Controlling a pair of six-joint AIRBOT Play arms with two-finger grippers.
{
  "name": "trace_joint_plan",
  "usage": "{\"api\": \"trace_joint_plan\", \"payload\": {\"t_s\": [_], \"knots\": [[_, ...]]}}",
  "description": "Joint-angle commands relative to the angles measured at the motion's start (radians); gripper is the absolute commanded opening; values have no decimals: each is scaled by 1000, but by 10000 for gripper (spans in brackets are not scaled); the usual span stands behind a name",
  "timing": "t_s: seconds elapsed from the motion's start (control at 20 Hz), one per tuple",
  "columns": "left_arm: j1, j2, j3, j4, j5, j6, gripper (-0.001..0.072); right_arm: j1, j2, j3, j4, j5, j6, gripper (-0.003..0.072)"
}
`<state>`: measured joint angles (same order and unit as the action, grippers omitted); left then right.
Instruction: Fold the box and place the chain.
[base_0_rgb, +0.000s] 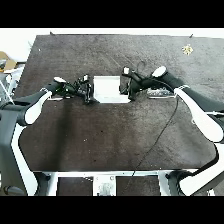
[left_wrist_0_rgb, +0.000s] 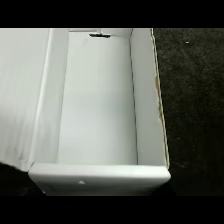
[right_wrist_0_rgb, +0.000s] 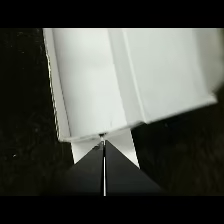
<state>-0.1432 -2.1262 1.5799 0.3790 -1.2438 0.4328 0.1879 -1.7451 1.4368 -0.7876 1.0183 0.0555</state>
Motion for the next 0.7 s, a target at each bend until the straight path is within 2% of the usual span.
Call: {"api": "trace_joint_plan", "payload": {"t_s": [0.0, 0.1, 0.25, 0.35, 0.55, 0.65], "knots": [[1, 1, 0, 2, -2, 2, 164, -20, 122, 1, -192, 25, 373, 3], [1, 1, 0, 2, -2, 2, 164, -48, 179, 1, -264, 59, 611, 3], [1, 1, 0, 2, -2, 2, 164, -112, 192, 0, -254, 179, 828, 2], [1, 1, 0, 2, -3, 2, 164, -146, 186, 0, -253, 165, 1000, 3], [1, 1, 0, 2, -2, 2, 164, -162, 132, 0, -247, 164, 1125, 3], [1, 1, 0, 2, -2, 2, 164, -162, 76, 0, -190, 162, 1135, 3]]}}
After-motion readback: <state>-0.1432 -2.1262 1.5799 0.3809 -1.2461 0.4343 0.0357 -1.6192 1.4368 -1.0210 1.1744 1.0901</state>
